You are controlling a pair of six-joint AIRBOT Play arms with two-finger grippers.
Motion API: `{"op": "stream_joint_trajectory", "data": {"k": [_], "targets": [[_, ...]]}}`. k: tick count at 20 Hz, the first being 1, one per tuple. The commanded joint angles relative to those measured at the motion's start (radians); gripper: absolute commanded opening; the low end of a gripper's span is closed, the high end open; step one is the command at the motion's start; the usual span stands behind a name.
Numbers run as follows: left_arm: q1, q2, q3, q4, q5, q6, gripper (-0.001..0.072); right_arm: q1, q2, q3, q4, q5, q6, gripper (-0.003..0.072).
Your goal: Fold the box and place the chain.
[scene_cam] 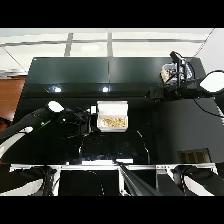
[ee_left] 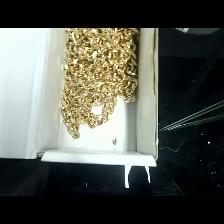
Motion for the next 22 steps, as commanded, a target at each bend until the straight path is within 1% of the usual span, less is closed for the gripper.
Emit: {"op": "stream_joint_trajectory", "data": {"k": [1, 2, 3, 4, 5, 6, 7, 8, 9, 10, 12, 15, 17, 19, 22], "targets": [[0.0, -0.003, 0.002, -0.008, -0.011, 0.02, 0.0681, 0.012, -0.017, 0.0, 0.005, -0.037, 0.0, 0.0268], [-0.001, -0.003, 0.002, -0.008, -0.016, 0.024, 0.0669, 0.031, -0.03, 0.0, 0.005, -0.071, 0.0, 0.0267], [-0.001, -0.003, 0.002, -0.01, -0.013, 0.024, 0.0528, 0.059, -0.048, 0.0, 0.005, -0.119, 0.0, 0.0267], [-0.001, -0.003, 0.002, -0.012, -0.007, 0.023, 0.0421, 0.092, -0.074, 0.0, 0.005, -0.185, 0.0, 0.0269], [-0.001, -0.003, 0.002, -0.013, -0.008, 0.023, 0.0404, 0.121, -0.099, 0.0, 0.01, -0.244, 0.001, 0.0302], [-0.001, -0.003, 0.002, -0.013, -0.008, 0.023, 0.0404, 0.154, -0.134, 0.0, 0.032, -0.316, 0.0, 0.0674], [-0.001, -0.003, 0.002, -0.013, -0.008, 0.023, 0.0404, 0.181, -0.175, 0.001, 0.054, -0.376, -0.006, 0.0703], [-0.001, -0.003, 0.002, -0.013, -0.008, 0.023, 0.0404, 0.196, -0.214, 0.001, 0.075, -0.416, -0.029, 0.0702], [-0.001, -0.003, 0.002, -0.013, -0.008, 0.023, 0.0404, 0.202, -0.253, 0.001, 0.1, -0.432, -0.059, 0.0702], [-0.001, -0.003, 0.002, -0.013, -0.008, 0.023, 0.0404, 0.206, -0.285, 0.001, 0.133, -0.417, -0.115, 0.0702], [-0.001, -0.003, 0.002, -0.013, -0.008, 0.023, 0.0404, 0.208, -0.312, 0.001, 0.192, -0.318, -0.325, 0.0701], [-0.001, -0.003, 0.002, -0.013, -0.008, 0.023, 0.0404, 0.208, -0.286, 0.03, 0.215, -0.093, -0.769, 0.0701], [-0.001, -0.003, 0.002, -0.013, -0.008, 0.023, 0.0404, 0.208, -0.261, 0.039, 0.215, -0.017, -1.023, 0.0701], [-0.001, -0.003, 0.002, -0.013, -0.008, 0.023, 0.0404, 0.219, -0.262, 0.035, 0.206, 0.048, -1.123, 0.0701], [-0.001, -0.003, 0.002, -0.013, -0.008, 0.023, 0.0404, 0.256, -0.262, 0.0, 0.206, 0.027, -1.176, 0.0701]]}}
